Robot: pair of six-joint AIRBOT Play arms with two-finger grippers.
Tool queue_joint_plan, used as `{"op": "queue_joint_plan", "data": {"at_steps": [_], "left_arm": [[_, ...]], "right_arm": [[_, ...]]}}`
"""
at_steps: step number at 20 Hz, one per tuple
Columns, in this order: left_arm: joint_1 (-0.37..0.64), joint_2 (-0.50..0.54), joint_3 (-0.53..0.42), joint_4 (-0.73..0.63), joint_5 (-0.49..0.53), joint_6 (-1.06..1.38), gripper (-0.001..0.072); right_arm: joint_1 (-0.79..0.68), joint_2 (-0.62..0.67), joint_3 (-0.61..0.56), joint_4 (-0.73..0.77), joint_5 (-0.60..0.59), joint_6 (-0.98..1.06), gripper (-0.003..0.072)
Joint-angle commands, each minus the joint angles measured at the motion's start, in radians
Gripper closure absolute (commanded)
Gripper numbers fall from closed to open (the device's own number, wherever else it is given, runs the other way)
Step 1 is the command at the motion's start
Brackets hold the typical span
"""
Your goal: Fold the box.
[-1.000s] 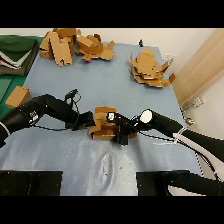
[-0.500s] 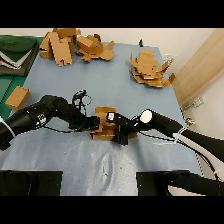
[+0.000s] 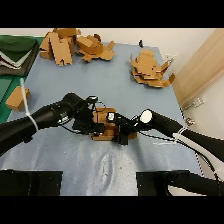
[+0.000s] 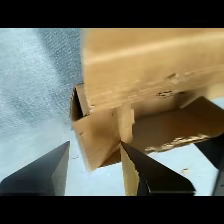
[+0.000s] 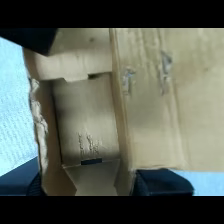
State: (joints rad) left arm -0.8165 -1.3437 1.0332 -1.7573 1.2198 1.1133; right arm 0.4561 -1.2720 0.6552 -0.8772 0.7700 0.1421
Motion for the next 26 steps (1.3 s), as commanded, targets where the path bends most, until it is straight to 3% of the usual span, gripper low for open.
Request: {"op": "queue_joint_plan", "data": {"at_steps": [1,4,9,19,22,24,26], "left_arm": [[-0.028,-0.045,0.09,0.06,0.037,-0.034,0.0217],[-0.031,-0.089,0.148,0.095,0.07,-0.049,0.0217],[-0.038,-0.156,0.162,0.108,0.108,-0.089,0.0217],[-0.084,-0.237,0.187,0.109,0.045,-0.152,0.0221],[-0.084,-0.241,0.199,0.113,0.039,-0.23,0.0252],[-0.084,-0.241,0.212,0.113,0.032,-0.236,0.051],[-0.084,-0.241,0.219,0.112,0.037,-0.236,0.0539]], "right_arm": [[0.0,0.0,0.0,0.0,0.0,0.0,0.0101],[0.0,0.0,0.0,0.0,0.0,0.0,0.0101],[0.0,0.0,0.0,0.0,0.0,0.0,0.01],[0.0,0.0,0.0,0.0,0.0,0.0,0.0101],[0.0,0.0,0.0,0.002,0.0,0.0,0.01],[0.0,0.0,0.0,0.003,0.0,0.0,0.01],[0.0,0.0,0.0,0.003,0.001,0.0,0.0101]]}}
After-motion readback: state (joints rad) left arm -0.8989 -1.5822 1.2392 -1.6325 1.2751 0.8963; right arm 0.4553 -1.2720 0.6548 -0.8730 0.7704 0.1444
